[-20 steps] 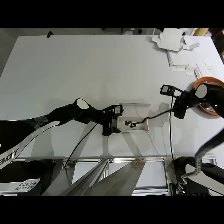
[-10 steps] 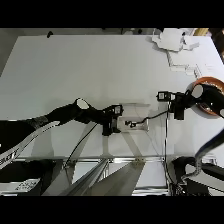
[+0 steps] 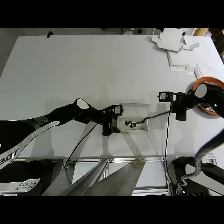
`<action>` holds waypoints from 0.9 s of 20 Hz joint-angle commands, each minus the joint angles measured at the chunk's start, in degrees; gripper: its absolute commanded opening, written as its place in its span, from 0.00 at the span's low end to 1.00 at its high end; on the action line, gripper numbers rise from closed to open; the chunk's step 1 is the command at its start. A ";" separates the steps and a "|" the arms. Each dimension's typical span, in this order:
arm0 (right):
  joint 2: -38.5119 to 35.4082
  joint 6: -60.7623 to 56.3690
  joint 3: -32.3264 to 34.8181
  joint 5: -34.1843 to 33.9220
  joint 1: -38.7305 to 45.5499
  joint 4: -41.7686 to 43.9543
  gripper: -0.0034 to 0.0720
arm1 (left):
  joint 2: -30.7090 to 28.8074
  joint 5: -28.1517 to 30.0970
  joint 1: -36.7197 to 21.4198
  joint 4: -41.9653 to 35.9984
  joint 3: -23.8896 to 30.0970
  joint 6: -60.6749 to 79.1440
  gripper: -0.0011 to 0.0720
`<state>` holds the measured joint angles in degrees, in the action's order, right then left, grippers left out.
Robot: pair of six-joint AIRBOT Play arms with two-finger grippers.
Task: Fold the box and place the chain.
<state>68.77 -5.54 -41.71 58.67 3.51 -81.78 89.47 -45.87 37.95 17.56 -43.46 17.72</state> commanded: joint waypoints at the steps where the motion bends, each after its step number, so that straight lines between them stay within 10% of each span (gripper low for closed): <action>1: -6.10 0.09 0.00 5.07 -0.07 5.07 0.07 | -0.02 0.00 0.00 0.02 0.02 0.02 0.30; 10: -19.63 0.02 0.00 16.63 -13.44 19.87 0.07 | -0.02 0.00 0.00 0.02 0.02 0.02 0.30; 18: -24.41 -0.24 0.02 11.04 -21.16 35.54 0.07 | -0.02 0.00 0.00 0.02 0.02 0.02 0.30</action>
<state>45.30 -5.52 -41.71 73.38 -14.98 -52.97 89.47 -45.87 37.95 17.56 -43.46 17.72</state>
